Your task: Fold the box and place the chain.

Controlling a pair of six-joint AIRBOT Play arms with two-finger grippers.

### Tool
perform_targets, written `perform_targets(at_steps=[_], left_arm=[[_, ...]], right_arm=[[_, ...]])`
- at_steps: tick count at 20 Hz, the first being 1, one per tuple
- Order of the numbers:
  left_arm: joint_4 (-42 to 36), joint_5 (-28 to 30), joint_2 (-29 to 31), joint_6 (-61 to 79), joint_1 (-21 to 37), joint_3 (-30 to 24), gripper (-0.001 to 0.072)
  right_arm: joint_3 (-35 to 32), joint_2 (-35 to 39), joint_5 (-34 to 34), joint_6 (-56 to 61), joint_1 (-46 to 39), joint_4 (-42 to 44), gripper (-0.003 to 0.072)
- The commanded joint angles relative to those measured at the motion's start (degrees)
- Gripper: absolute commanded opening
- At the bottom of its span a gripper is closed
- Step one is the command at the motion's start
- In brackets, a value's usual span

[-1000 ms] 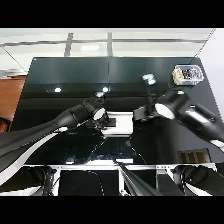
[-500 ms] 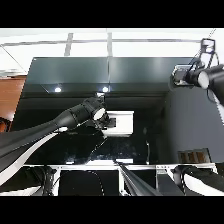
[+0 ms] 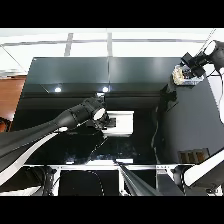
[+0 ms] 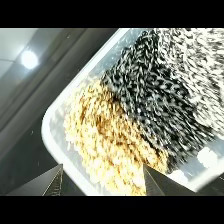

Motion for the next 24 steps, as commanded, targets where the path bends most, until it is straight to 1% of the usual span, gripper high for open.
perform_targets(at_steps=[1, 4, 6, 9, 10, 11, 14, 16, 18, 21, 23, 24], left_arm=[[0.02, 0.0, 0.02, 0.02, 0.0, 0.0, 0.0028], [0.02, 0.0, 0.02, 0.02, 0.0, 0.0, 0.0028], [0.02, 0.0, 0.02, 0.02, 0.0, 0.0, 0.0028], [0.02, 0.0, 0.0, 0.02, 0.0, 0.0, 0.0028], [0.02, 0.0, 0.02, 0.02, 0.0, 0.0, 0.0028], [0.02, 0.0, 0.0, 0.02, 0.0, 0.0, 0.0028], [0.04, 0.02, 0.0, 0.02, 0.0, 0.0, 0.0028], [0.04, 0.02, 0.02, 0.02, 0.0, 0.0, 0.0028], [0.02, -0.04, 0.02, 0.02, 0.0, 0.0, 0.0028], [0.0, -0.02, 0.02, 0.02, 0.0, 0.0, 0.0028], [0.02, -0.04, 0.02, 0.02, 0.0, 0.0, 0.0028], [0.0, -0.15, 0.0, 0.02, 0.0, 0.0, 0.0028]], right_arm=[[5.44, -5.46, 2.47, 2.62, -1.16, 3.69, 0.0546], [5.46, -6.32, 1.25, 2.6, -1.14, 3.72, 0.0546], [5.46, -7.08, -0.63, 2.54, -1.11, 5.86, 0.0546], [5.46, -8.24, -0.39, 1.22, -1.07, 7.37, 0.0541], [5.46, -8.28, 0.28, -0.13, -1.09, 7.37, 0.0286], [5.73, -8.24, 0.59, -3.17, -1.2, 7.8, 0.0013], [8.13, -6.14, 2.56, -10.62, -1.44, 7.1, 0.0021], [8.96, -2.49, 2.82, -14.95, -2.38, 7.54, 0.0021], [9.03, 2.95, 3.5, -20.65, -3.43, 8.68, 0.0021], [9.03, 12.79, 7.19, -29.09, -3.89, 8.87, 0.0021], [9.03, 20.68, 10.45, -36.26, -3.08, 11.1, 0.0021], [8.98, 24.48, 10.45, -37.92, -2.4, 11.15, 0.0021]])
